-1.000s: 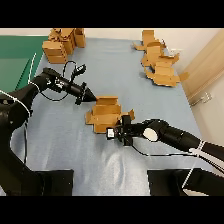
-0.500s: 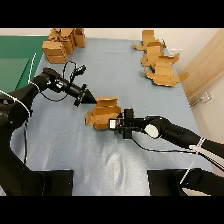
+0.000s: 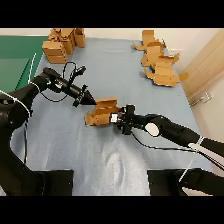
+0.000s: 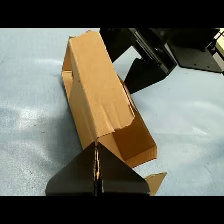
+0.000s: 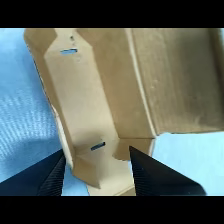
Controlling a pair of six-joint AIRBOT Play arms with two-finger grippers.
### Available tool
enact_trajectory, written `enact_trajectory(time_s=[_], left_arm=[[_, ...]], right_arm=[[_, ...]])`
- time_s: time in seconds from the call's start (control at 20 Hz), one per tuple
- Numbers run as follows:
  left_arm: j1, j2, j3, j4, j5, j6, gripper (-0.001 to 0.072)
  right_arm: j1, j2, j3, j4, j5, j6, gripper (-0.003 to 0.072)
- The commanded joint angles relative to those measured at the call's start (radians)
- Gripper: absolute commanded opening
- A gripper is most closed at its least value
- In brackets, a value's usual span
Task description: Fold the box.
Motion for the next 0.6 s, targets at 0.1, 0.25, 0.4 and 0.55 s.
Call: enact_trajectory(time_s=[0.1, 0.25, 0.4, 0.55], left_arm=[[0.0, 0.0, 0.001, 0.009, -0.023, 0.0, 0.0012], [0.0, 0.0, 0.001, 0.009, -0.026, 0.0, 0.0012], [0.0, 0.0, 0.001, 0.009, -0.027, 0.001, 0.0012], [-0.006, 0.0, 0.001, 0.014, -0.028, 0.003, 0.0012]], right_arm=[[-0.004, -0.002, 0.001, 0.004, -0.051, 0.003, 0.0622], [-0.006, -0.002, 0.001, 0.004, -0.054, 0.003, 0.0667], [-0.016, -0.002, 0.002, 0.005, -0.056, 0.003, 0.0675], [-0.033, -0.016, 0.012, 0.012, -0.057, 0.003, 0.072]])
